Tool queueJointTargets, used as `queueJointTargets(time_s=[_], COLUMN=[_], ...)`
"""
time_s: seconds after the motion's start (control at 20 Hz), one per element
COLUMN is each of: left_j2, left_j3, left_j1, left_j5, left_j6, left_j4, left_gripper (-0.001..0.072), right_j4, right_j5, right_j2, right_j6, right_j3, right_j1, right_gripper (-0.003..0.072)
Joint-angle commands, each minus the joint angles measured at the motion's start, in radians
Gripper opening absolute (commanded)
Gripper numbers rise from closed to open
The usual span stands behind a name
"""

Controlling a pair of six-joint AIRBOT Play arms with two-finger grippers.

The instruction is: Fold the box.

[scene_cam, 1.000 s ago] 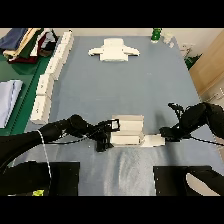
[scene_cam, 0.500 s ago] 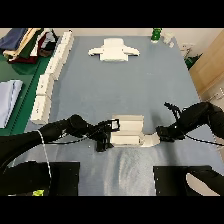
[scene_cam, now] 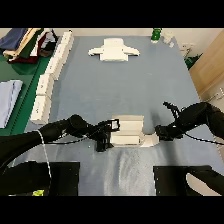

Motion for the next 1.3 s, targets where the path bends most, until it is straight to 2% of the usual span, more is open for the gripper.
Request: queueJointTargets(time_s=[0.0,0.4,0.65,0.7,0.8,0.85,1.1,1.25], left_j2=[0.001,0.001,0.001,0.001,0.001,0.001,0.001,0.001], left_j3=[0.0,0.0,0.0,0.0,0.0,0.0,0.0,0.0], left_j1=[0.0,0.0,0.0,0.0,0.0,0.0,0.0,0.0], left_j5=[0.0,0.0,0.0,0.0,0.0,0.0,0.0,0.0], left_j6=[0.0,0.0,0.0,0.0,0.0,0.0,0.0,0.0], left_j4=[0.0,0.0,0.0,0.0,0.0,0.0,0.0,0.0], left_gripper=[0.0523,0.0523,0.0523,0.0523,0.0523,0.0523,0.0522,0.0523], right_j4=[-0.022,0.177,0.192,0.193,0.195,0.195,0.193,0.123], right_j5=[0.013,-0.013,-0.023,-0.023,-0.024,-0.023,0.01,0.09], right_j2=[-0.018,0.012,0.099,0.117,0.13,0.127,0.092,0.029], right_j6=[0.0,-0.046,-0.045,-0.045,-0.045,-0.045,-0.043,0.042], right_j3=[-0.016,-0.042,-0.002,0.007,0.01,0.009,0.008,0.009], right_j1=[0.0,0.001,0.001,0.001,0.002,0.012,0.126,0.208], right_gripper=[0.0001,0.0001,0.0006,0.0058,0.031,0.0366,0.0368,0.0369])
